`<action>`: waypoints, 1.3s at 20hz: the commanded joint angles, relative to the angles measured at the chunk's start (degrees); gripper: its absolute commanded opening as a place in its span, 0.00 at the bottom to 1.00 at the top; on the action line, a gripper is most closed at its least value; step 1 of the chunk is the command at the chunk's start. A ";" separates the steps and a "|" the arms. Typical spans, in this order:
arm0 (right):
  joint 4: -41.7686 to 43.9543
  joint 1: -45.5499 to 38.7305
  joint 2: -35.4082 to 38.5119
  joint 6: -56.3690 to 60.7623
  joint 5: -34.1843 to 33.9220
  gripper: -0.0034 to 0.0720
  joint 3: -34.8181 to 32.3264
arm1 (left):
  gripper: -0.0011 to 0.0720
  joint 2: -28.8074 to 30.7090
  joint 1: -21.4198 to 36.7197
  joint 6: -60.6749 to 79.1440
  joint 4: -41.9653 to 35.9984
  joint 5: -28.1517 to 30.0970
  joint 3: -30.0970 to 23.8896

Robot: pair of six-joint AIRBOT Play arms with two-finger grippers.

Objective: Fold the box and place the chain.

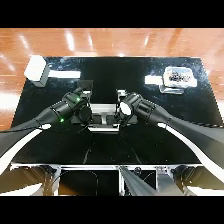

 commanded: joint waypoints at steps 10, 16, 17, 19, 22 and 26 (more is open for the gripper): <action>-3.98 0.94 -5.88 -1.38 4.59 0.46 7.39 | 0.04 0.00 -0.04 0.02 -0.28 0.09 -0.02; -4.68 0.94 -6.21 -2.16 4.68 0.46 7.39 | 0.04 0.00 -0.04 0.02 -1.07 0.09 -0.02; -4.74 0.94 -6.34 -2.16 4.68 0.46 7.39 | 0.04 0.00 -0.04 0.02 -1.07 0.11 -0.02; -4.76 0.90 -7.02 -2.27 5.22 0.46 7.39 | 0.04 0.00 -0.04 0.02 -1.07 0.11 -0.02; -4.57 0.92 -7.52 -2.34 4.94 0.46 7.39 | 0.04 0.00 -0.04 0.04 -1.07 0.11 -0.02; -4.57 0.90 -7.54 -3.15 4.37 0.36 7.39 | 0.04 0.00 -0.04 0.02 -1.07 0.09 -0.02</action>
